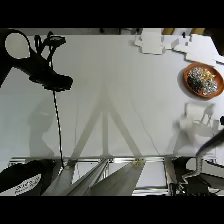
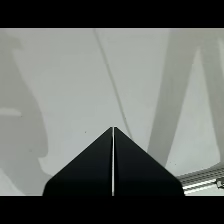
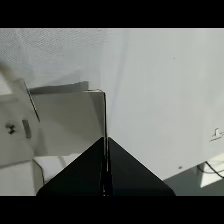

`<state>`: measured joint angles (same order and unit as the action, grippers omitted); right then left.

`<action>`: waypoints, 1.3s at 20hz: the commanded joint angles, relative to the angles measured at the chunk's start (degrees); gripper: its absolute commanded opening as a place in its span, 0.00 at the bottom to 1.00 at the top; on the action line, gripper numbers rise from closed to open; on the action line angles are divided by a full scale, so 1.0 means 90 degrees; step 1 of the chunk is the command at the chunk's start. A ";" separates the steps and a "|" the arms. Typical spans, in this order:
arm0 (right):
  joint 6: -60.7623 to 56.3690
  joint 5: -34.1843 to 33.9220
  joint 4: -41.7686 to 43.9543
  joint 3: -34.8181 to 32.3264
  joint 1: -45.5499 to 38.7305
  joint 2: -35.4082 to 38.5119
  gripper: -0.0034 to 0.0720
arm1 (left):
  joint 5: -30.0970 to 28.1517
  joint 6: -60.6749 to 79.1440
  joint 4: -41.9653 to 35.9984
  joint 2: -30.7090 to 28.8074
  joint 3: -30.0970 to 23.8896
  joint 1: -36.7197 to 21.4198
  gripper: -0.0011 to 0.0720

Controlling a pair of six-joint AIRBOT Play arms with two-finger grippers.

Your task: Fold the box and place the chain.

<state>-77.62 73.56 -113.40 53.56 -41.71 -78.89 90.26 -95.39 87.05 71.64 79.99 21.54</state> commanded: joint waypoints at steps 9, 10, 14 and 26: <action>0.1056 0.0019 0.2735 -0.0036 0.1797 0.1394 0.07 | 0.0000 0.0002 0.0000 -0.0005 -0.0002 0.0000 0.03; 0.1134 -0.0046 0.3055 -0.0119 0.2001 0.1574 0.07 | 0.0000 0.0002 0.0000 -0.0005 -0.0002 0.0000 0.03; 0.1163 -0.0874 0.4153 -0.1032 0.2688 0.2611 0.07 | 0.0000 0.0002 0.0000 -0.0005 -0.0002 0.0000 0.03; 0.1151 -0.2239 0.5158 -0.3521 0.4738 0.4505 0.07 | 0.0000 0.0002 0.0000 -0.0005 -0.0002 0.0000 0.03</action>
<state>-67.22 55.61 -68.05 24.53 -3.07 -39.75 90.28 -95.39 87.05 71.64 79.99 21.54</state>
